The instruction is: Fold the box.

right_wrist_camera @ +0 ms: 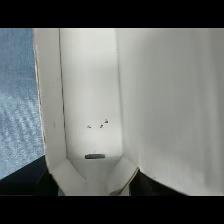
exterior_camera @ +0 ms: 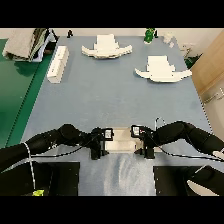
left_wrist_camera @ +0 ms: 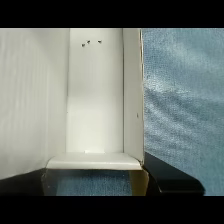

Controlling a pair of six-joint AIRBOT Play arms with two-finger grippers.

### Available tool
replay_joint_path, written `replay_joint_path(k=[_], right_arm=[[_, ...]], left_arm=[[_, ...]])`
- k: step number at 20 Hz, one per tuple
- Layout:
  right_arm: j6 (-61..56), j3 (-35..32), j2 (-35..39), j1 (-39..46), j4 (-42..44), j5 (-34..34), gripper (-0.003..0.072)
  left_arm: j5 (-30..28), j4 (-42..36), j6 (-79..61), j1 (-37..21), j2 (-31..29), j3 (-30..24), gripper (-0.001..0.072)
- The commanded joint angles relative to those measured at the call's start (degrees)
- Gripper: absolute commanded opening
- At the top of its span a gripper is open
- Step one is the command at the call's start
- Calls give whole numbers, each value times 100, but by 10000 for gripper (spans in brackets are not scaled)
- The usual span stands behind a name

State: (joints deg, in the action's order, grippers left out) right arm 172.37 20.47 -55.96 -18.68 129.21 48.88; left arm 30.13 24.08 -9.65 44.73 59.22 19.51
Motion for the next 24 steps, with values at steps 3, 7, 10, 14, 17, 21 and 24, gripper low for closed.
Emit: replay_joint_path(k=[3,7,10,14,17,21,24], right_arm=[[0,0,-4,2,0,0,509],[0,0,-4,2,0,0,510],[0,0,-4,2,0,-2,509],[0,0,-7,2,7,0,509],[-2,2,-9,0,66,-9,509],[-2,2,-9,0,61,-2,509],[-2,2,-9,0,44,-92,523]], left_arm=[[-9,-7,7,-7,0,7,510],[-7,-7,4,-7,0,7,509],[-7,-7,4,-7,0,7,510],[-4,-7,4,-7,0,7,510],[-4,-7,4,-7,0,7,510],[-4,-7,4,-7,0,7,509],[-4,-7,4,-7,0,7,509]])
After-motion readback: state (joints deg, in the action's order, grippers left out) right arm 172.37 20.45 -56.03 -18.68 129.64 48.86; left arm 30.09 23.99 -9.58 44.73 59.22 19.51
